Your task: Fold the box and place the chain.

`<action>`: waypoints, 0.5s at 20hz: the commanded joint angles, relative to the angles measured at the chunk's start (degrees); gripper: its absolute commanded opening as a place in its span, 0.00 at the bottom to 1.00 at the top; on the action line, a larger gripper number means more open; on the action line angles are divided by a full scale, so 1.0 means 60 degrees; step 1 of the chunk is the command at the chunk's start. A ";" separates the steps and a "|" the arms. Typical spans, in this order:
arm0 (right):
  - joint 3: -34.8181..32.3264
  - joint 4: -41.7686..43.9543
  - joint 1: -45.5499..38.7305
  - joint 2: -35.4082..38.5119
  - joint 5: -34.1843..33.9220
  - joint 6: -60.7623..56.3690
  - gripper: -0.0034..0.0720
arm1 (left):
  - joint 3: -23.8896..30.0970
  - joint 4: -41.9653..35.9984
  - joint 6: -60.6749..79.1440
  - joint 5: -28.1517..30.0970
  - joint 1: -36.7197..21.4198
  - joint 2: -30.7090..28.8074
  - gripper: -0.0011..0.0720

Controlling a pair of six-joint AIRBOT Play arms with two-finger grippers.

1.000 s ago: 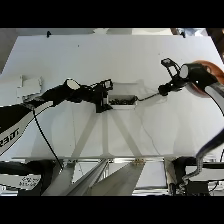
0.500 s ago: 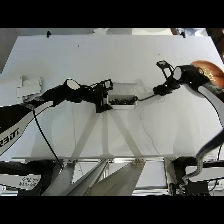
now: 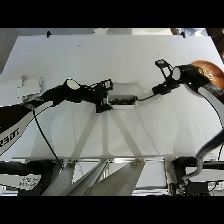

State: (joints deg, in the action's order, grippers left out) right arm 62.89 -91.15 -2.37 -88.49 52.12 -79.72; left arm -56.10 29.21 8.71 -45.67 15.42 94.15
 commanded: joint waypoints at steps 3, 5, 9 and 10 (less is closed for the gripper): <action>0.0011 -0.0331 0.0015 0.0342 0.0044 0.0368 0.49 | -0.0004 0.0000 0.0004 0.0000 0.0004 0.0000 0.34; 0.0011 -0.1104 -0.0044 0.0339 -0.0135 -0.0142 0.49 | -0.0004 0.0000 0.0004 0.0000 0.0004 0.0000 0.34; 0.0011 -0.1249 -0.0401 0.0204 -0.0160 -0.0980 0.50 | -0.0004 0.0000 0.0004 0.0000 0.0004 0.0000 0.34; 0.0011 -0.1239 -0.0401 0.0109 -0.0171 -0.0998 0.50 | -0.0004 0.0000 0.0004 0.0000 0.0004 0.0000 0.34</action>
State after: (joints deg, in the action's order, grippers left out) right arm 62.92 -97.38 -4.03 -87.09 51.46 -83.05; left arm -56.10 29.19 8.71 -45.69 15.42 94.15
